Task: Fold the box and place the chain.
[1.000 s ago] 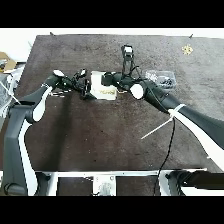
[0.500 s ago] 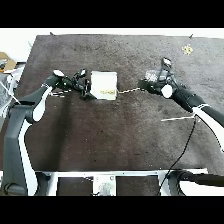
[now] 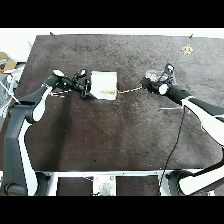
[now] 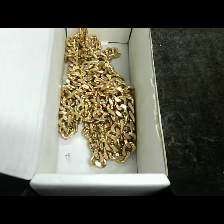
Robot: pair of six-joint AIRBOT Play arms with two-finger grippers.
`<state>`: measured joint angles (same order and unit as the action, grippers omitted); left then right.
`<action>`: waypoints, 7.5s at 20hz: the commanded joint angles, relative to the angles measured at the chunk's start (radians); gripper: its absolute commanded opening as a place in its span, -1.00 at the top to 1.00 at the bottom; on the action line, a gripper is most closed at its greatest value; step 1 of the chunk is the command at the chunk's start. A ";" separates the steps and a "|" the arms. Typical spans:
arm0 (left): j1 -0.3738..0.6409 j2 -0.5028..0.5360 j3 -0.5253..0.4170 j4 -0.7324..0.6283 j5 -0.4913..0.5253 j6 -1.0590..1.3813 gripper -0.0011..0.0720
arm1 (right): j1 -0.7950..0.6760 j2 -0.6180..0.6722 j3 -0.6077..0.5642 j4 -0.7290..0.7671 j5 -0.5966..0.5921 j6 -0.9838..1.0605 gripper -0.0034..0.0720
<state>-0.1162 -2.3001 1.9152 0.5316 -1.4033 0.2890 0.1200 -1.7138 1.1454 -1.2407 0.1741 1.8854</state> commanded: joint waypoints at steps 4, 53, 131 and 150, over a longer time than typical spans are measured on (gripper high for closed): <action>0.001 0.000 0.000 -0.001 0.000 0.000 -0.31 | 0.065 0.028 0.068 -0.011 0.050 -0.031 0.90; 0.001 0.000 0.000 -0.002 0.000 0.000 -0.31 | 0.009 -0.310 0.657 0.804 0.780 -1.415 0.67; 0.001 0.000 0.000 -0.002 0.000 0.000 -0.31 | 0.212 -0.182 0.380 0.654 0.774 -1.898 0.07; 0.001 0.000 0.000 -0.002 0.000 0.000 -0.31 | 0.196 -0.277 0.443 0.673 0.783 -1.899 0.90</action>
<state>-0.1162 -2.3001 1.9148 0.5297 -1.4036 0.2890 0.3099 -1.9594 1.5875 -0.4488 0.9600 -0.0135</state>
